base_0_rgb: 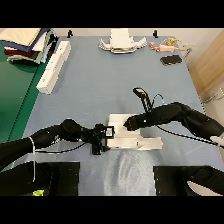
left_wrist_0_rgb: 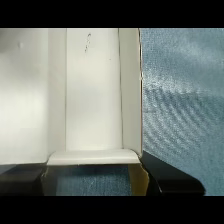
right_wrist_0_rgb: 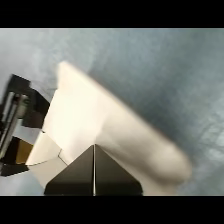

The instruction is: Fold the box.

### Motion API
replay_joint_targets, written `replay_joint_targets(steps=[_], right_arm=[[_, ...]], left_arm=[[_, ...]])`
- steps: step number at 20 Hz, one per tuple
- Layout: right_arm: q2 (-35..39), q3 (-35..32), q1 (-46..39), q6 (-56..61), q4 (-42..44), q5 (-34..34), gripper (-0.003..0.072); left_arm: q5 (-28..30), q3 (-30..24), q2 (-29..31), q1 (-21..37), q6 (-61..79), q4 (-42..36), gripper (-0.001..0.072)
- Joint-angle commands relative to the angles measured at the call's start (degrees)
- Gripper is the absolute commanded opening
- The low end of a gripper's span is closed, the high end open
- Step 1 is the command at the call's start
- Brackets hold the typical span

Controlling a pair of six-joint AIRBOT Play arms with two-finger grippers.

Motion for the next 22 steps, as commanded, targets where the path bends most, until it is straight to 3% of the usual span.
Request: replay_joint_targets(steps=[1, 3, 6, 7, 8, 9, 10, 13, 22], right_arm=[[8.52, 0.42, -0.02, -0.17, -6.93, -5.68, 0.0003], [13.97, -0.04, 0.09, -0.90, -12.96, -13.66, 0.0002], [22.45, -3.87, 0.09, -9.27, -14.12, -24.48, 0.0003], [25.20, -5.99, 0.09, -10.38, -14.95, -25.92, 0.0115], [27.06, -8.07, 0.09, -12.13, -16.81, -26.10, 0.0372], [28.61, -10.40, 0.09, -16.98, -19.10, -25.88, 0.0560], [29.49, -12.48, 0.09, -21.62, -20.79, -24.81, 0.0607], [29.18, -16.90, 0.09, -28.70, -22.36, -17.18, 0.0607], [16.26, -17.25, 0.09, -39.10, -17.73, -0.96, 0.0580]], left_arm=[[0.02, 0.02, 0.02, 0.00, -0.04, 0.00, 0.0513], [0.02, 0.02, 0.02, 0.00, -0.04, 0.00, 0.0513], [0.04, 0.02, 0.02, 0.00, -0.04, 0.00, 0.0513], [0.02, 0.02, 0.02, 0.00, -0.04, 0.00, 0.0513], [0.04, 0.02, 0.02, 0.02, -0.04, 0.00, 0.0513], [0.02, 0.02, 0.02, 0.00, -0.04, 0.00, 0.0513], [0.02, 0.02, 0.02, 0.00, -0.04, 0.00, 0.0513], [0.04, 0.02, 0.02, 0.02, -0.04, 0.00, 0.0513], [0.02, 0.02, 0.02, 0.00, -0.04, 0.00, 0.0513]])
